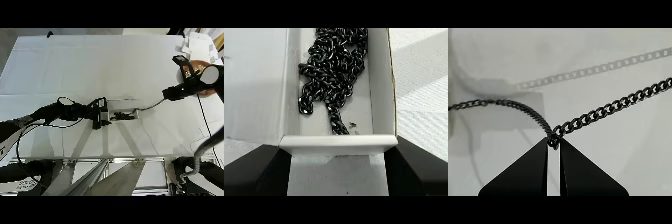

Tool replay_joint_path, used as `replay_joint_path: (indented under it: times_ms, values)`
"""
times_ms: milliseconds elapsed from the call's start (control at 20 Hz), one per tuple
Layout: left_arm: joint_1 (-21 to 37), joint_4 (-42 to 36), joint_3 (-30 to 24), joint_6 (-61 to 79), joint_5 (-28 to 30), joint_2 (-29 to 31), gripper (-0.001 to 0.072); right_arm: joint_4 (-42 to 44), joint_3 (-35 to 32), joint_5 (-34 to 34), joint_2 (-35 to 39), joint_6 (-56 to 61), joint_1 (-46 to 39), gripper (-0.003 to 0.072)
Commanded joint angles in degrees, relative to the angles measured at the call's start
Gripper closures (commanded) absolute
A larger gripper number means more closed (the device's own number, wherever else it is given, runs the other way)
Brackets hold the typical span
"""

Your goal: Fold the box and place the chain.

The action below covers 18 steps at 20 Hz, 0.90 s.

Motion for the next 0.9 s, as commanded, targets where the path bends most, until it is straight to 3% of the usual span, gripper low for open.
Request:
replay_joint_path:
  times_ms: [0,400,850]
  values:
    - [0.0,0.02,0.02,0.02,0.0,0.0,0.0573,5.27,-0.04,4.24,5.81,-3.39,3.74,0.0668]
    - [0.0,0.02,0.02,0.02,0.0,0.0,0.0573,8.5,-0.04,2.86,9.49,-3.26,16.63,0.0668]
    - [0.0,0.02,0.02,0.02,0.0,0.0,0.0573,20.13,-0.04,-2.03,10.19,-6.43,18.64,0.0668]
